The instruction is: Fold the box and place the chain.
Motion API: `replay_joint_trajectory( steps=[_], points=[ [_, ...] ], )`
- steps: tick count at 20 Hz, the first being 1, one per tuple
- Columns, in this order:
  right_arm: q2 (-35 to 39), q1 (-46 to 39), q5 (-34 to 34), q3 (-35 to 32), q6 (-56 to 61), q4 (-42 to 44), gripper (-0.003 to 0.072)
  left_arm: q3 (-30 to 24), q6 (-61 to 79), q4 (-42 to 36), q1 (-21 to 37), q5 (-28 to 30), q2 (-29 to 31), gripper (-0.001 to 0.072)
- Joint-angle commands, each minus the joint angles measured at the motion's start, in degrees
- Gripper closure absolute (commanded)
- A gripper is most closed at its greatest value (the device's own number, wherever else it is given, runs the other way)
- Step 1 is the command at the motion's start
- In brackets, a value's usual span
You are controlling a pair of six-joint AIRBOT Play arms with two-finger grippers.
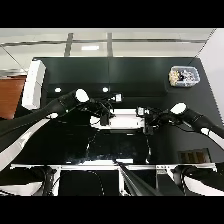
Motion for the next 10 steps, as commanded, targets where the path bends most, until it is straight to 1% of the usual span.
replay_joint_trajectory(
  steps=[1,9,10],
  points=[
    [-0.2,0.87,-1.14,0.07,1.73,-2.38,-0.0032,0.0,0.0,0.0,0.07,0.02,-0.02,0.0683],
    [-0.2,0.87,-1.44,0.07,1.9,-2.19,-0.003,0.0,0.0,0.0,0.07,0.04,-0.02,0.0682],
    [-0.2,0.87,-1.44,0.07,1.9,-2.19,0.0048,0.0,0.02,0.0,0.07,0.04,-0.02,0.0683]
  ],
)
